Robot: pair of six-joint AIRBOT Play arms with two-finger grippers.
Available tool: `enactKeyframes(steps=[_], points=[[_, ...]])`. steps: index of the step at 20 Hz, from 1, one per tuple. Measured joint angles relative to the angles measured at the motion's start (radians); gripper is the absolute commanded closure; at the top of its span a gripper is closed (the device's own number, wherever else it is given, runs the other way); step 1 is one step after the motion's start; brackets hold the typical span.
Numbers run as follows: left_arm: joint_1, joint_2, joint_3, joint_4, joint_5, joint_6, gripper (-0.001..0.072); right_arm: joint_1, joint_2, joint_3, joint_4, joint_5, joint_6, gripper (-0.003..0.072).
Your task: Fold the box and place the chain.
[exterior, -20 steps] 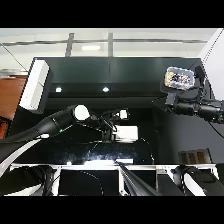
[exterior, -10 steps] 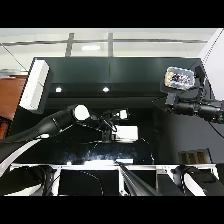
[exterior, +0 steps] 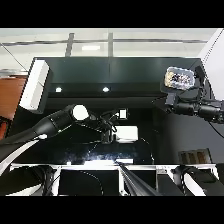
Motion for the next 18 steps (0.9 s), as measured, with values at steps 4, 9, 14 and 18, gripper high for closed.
enactKeyframes(steps=[4, 9, 14, 18], points=[[-0.014, 0.0, 0.0, 0.01, 0.018, -0.002, -0.0002, 0.0, 0.0, 0.0, 0.0, 0.0, 0.0, 0.0643], [-0.031, 0.0, -0.001, 0.021, 0.034, -0.002, -0.0002, 0.0, 0.0, 0.0, 0.0, 0.0, 0.0, 0.0643], [-0.044, 0.0, -0.018, 0.034, 0.044, -0.023, -0.0003, 0.0, 0.0, 0.0, 0.0, 0.0, 0.0, 0.0643], [-0.047, 0.0, -0.038, 0.036, 0.055, -0.029, -0.0003, 0.0, 0.0, 0.0, 0.0, 0.0, 0.0, 0.0643]])
